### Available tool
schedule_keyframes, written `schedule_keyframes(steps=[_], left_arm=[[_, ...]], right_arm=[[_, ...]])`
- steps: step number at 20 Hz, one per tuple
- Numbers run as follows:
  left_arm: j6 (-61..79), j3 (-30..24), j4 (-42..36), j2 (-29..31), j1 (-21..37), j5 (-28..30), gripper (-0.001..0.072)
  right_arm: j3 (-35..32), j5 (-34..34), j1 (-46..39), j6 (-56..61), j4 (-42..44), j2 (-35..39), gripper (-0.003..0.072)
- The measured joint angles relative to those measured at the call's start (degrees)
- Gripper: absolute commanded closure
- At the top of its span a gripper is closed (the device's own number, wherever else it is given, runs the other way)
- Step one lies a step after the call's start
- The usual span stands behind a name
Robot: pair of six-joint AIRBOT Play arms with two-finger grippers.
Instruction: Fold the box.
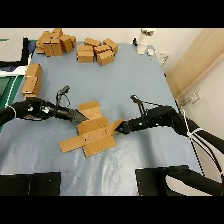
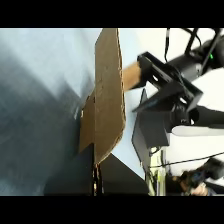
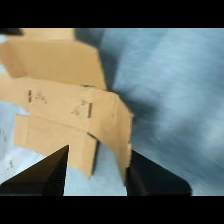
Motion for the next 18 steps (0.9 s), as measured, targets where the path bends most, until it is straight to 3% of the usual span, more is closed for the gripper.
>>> schedule_keyframes(steps=[2,3,5,7,11,18], left_arm=[[2.6,1.25,0.02,0.81,-2.43,0.35,0.0702],[3.98,1.81,0.07,1.49,-3.85,1.05,0.0702],[7.56,2.62,0.04,3.52,-7.1,3.39,0.0702],[11.5,3.04,0.07,5.62,-9.99,6.32,0.0703],[20.15,2.43,0.07,9.29,-14.27,12.37,0.0703],[36.15,-4.81,-6.08,12.83,-17.05,18.8,0.0703]], right_arm=[[2.1,0.52,-3.48,4.79,-2.84,0.0,0.0199],[3.52,0.28,-5.38,6.82,-3.69,0.0,0.0259],[7.06,-1.75,-8.94,9.64,-4.83,0.04,0.043],[10.56,-3.96,-11.23,11.93,-5.38,0.04,0.0682],[14.1,-5.49,-12.76,14.86,-4.37,0.04,0.0682],[15.21,-1.84,-10.27,16.24,-3.28,0.04,0.0682]])
